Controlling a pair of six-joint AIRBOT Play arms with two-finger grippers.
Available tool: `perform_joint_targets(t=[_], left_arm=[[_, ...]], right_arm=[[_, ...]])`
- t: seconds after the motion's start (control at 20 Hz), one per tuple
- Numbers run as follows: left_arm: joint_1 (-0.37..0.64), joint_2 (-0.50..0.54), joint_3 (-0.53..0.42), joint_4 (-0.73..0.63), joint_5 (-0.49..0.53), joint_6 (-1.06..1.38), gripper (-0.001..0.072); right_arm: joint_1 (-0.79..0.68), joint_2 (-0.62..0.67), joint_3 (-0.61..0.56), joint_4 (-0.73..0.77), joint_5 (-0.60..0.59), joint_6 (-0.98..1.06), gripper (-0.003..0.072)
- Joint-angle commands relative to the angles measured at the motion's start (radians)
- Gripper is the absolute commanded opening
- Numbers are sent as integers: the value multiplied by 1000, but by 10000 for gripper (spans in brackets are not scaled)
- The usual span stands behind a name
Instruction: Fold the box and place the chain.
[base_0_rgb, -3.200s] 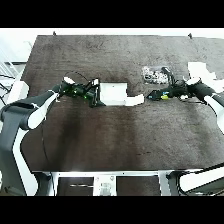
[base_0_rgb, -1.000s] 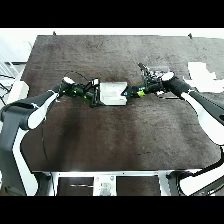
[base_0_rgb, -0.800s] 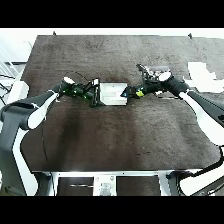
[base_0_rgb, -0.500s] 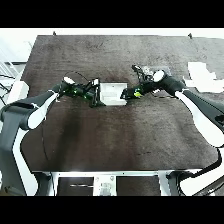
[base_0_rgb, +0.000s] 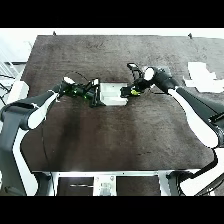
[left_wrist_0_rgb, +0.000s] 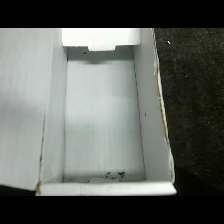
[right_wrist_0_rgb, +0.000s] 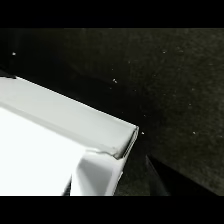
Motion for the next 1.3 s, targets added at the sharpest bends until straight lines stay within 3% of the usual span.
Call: perform_joint_targets(t=[0.0, 0.55, 0.9, 1.05, 1.15, 1.25], left_arm=[[0, 0, 0, 0, 0, 0, 407], [0, 0, 0, 0, -2, 0, 407], [0, 0, 0, 0, -2, 0, 407], [0, 0, 0, 0, -1, 0, 407], [0, 0, 0, 0, -1, 0, 407], [0, 0, 0, 0, -1, 0, 407]], right_arm=[[40, -21, 66, -132, 64, 132, 511], [76, -142, 224, -219, 176, 315, 428], [82, -154, 234, -251, 210, 457, 419], [94, -154, 234, -268, 207, 493, 351], [101, -154, 234, -281, 198, 525, 261], [103, -154, 234, -289, 198, 554, 261]])
